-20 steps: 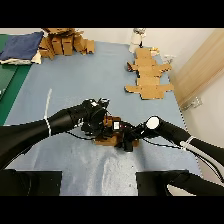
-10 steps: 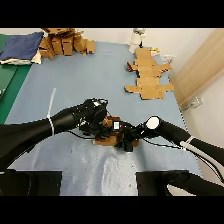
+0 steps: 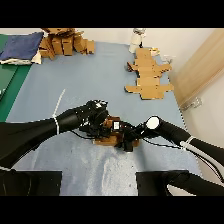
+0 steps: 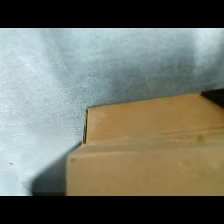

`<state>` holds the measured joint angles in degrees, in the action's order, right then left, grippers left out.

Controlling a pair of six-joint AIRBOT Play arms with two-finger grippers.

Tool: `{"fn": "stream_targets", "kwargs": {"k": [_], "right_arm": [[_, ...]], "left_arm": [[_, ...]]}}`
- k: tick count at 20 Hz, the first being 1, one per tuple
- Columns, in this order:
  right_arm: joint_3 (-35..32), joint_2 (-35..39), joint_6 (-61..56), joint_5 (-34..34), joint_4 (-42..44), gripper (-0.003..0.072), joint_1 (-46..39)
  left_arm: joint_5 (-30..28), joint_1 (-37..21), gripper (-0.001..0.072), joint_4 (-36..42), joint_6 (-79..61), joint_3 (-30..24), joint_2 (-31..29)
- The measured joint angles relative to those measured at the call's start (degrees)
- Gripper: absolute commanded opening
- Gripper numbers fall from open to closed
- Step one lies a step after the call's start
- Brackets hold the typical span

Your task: Fold the box.

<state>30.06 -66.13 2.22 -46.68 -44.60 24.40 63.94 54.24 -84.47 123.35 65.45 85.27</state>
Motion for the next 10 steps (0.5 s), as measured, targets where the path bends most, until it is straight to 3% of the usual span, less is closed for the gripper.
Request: {"fn": "stream_targets", "kwargs": {"k": [10], "right_arm": [[0.00, 0.00, 0.33, -0.02, -0.09, 0.0489, -0.02]], "left_arm": [[-0.42, 0.07, 0.0014, 0.55, -0.48, 0.13, 0.07]]}}
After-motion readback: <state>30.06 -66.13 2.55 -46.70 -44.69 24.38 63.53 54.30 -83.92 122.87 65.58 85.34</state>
